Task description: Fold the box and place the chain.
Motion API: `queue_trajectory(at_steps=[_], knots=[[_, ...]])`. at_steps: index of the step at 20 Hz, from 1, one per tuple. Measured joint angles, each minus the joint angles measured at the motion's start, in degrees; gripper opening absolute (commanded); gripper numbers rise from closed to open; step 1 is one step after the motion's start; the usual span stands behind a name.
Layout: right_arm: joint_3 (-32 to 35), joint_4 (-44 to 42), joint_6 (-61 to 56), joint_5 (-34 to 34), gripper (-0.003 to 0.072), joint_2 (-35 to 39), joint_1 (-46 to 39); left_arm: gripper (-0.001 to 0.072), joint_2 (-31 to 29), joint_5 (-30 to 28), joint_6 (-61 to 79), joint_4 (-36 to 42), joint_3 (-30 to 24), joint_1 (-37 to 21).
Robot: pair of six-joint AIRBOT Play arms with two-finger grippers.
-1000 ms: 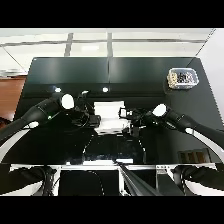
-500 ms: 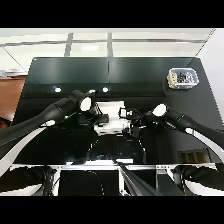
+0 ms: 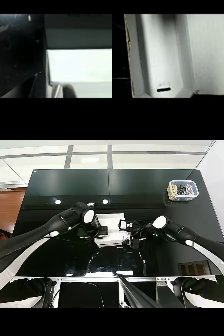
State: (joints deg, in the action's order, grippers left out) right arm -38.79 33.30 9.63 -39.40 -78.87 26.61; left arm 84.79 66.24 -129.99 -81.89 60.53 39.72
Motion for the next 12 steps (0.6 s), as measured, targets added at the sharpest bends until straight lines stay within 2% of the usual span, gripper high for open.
queue_trajectory(at_steps=[1, 2, 5, 8, 9, 10, 11, 12], knots=[[0.0, 0.0, 0.0, 0.0, 0.0155, 0.0, 0.0, 0.0331, 0.2, 0.0, -0.4, 0.0, 0.0, 0.1], [0.0, 0.0, 0.0, 0.0, 0.0155, 0.0, 0.0, 0.0172, 0.3, 0.0, -0.8, -0.1, 0.1, 0.1], [0.0, 0.0, 0.0, 0.0, 0.0155, 0.0, 0.0, 0.0022, 0.5, 0.0, -1.4, -0.1, 0.1, 0.2], [0.0, 0.0, 0.2, 0.0, 0.0155, 0.0, 0.0, 0.0022, 0.6, 0.2, -1.5, -0.2, 0.2, 0.2], [0.0, 0.0, 0.1, 0.0, 0.0155, 0.0, 0.0, 0.0062, 0.6, 0.2, -1.5, -0.2, 0.2, 0.2], [0.0, 0.0, 0.1, 0.0, 0.0154, 0.0, 0.0, 0.0268, 0.6, 0.2, -1.8, -0.2, 0.2, 0.2], [0.0, 0.0, 0.0, 0.0, 0.0155, 0.0, 0.0, 0.0428, 0.6, 0.2, -2.0, -0.2, 0.2, 0.2], [0.0, 0.0, 0.0, 0.0, 0.0154, 0.0, 0.0, 0.0426, 0.6, 0.2, -2.0, -0.2, 0.2, 0.2]])
